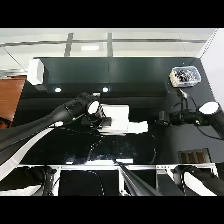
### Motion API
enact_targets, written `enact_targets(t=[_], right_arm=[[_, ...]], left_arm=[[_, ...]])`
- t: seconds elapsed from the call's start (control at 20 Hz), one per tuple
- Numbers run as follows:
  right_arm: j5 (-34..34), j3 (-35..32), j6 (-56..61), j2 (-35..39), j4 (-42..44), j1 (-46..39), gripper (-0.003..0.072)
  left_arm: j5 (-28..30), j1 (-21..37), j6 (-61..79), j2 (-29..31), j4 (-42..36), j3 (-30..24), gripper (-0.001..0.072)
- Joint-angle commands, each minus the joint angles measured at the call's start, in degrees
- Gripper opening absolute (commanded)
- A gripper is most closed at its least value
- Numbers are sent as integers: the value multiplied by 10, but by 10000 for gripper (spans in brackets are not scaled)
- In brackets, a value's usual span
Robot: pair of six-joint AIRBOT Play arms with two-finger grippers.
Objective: Fold the box and place the chain.
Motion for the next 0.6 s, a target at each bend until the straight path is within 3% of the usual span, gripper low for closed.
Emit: enact_targets(t=[0.0, 0.3, 0.5, 0.55], right_arm=[[2, -63, 57, -19, 71, -2, 22], [-110, -66, -18, -89, 228, 153, 22], [-47, -30, -120, -94, 267, 159, 34], [-29, -16, -126, -94, 264, 159, 261]], left_arm=[[-1, 0, -1, 0, -2, 0, 26], [-2, 1, -1, 0, -2, 0, 26], [-6, 1, -1, 0, -2, 0, 26], [-9, 1, -1, 0, -2, 0, 26]])
